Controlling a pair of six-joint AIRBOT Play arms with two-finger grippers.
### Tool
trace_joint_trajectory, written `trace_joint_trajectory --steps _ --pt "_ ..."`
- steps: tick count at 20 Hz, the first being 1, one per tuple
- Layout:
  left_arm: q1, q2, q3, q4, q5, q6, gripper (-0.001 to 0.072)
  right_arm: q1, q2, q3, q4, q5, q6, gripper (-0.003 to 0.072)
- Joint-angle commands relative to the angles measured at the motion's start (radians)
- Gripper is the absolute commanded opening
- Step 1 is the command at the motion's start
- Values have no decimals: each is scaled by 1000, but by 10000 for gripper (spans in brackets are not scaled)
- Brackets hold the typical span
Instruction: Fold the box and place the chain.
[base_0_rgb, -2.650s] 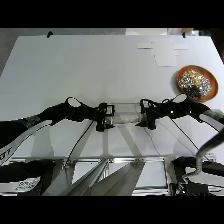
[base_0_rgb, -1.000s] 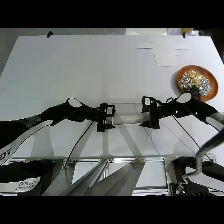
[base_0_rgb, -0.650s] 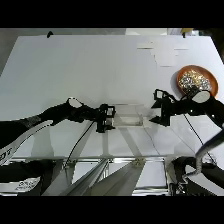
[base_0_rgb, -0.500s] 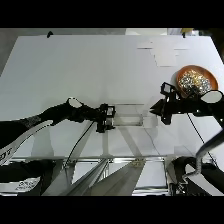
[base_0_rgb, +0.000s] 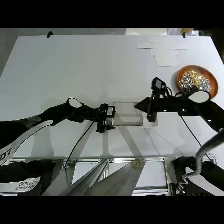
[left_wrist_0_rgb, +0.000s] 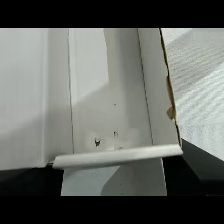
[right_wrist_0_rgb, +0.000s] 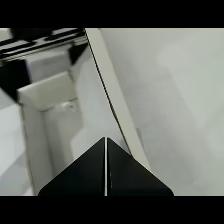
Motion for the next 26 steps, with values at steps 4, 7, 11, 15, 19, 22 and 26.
trace_joint_trajectory --steps 4,7,11,15,19,22,26 --pt "1 1 0 0 0 0 10 58 -179 1 -80 -151 171 13" --pt "1 0 0 0 0 0 10 58 -153 2 -75 -146 171 15" --pt "1 1 0 0 0 0 10 58 -52 28 -76 -105 175 16" --pt "1 1 0 0 0 0 10 58 98 36 -135 -72 173 16" --pt "1 1 0 0 0 0 10 58 169 36 -494 31 172 17" --pt "1 1 0 0 0 0 10 58 155 34 -782 145 172 75" --pt "1 1 0 0 0 0 10 64 109 9 -653 89 85 160"
